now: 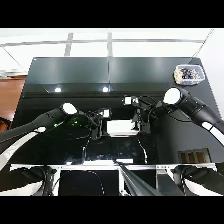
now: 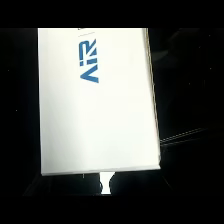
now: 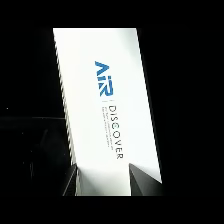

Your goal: Fold the box and place the chain.

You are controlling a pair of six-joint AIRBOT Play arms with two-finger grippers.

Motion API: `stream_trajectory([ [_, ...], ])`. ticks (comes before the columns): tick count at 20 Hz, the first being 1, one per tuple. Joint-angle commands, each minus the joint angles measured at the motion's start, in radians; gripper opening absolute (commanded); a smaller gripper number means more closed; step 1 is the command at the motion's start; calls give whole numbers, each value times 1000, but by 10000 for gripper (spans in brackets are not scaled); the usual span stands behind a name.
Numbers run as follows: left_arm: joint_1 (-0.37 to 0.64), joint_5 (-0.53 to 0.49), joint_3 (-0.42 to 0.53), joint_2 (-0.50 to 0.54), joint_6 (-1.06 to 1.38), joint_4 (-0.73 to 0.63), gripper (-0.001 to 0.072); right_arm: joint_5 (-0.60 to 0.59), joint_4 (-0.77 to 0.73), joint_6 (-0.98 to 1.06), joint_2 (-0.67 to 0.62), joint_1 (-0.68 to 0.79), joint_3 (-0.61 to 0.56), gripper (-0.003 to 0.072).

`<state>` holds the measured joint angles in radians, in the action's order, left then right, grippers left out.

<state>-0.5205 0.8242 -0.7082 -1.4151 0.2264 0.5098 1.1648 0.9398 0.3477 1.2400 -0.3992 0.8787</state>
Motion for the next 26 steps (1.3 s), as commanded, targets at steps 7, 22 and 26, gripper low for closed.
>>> stream_trajectory([
  [7, 0, -1, 0, -1, 1, 0, 340, 28, 22, 168, -93, 1, 25, 384],
  [22, 0, 21, 0, -1, 1, 1, 340, -139, -695, 637, -85, 72, -299, 9],
  [26, 0, 21, 0, -1, 1, 1, 340, -181, -680, 652, -47, 73, -299, 9],
])
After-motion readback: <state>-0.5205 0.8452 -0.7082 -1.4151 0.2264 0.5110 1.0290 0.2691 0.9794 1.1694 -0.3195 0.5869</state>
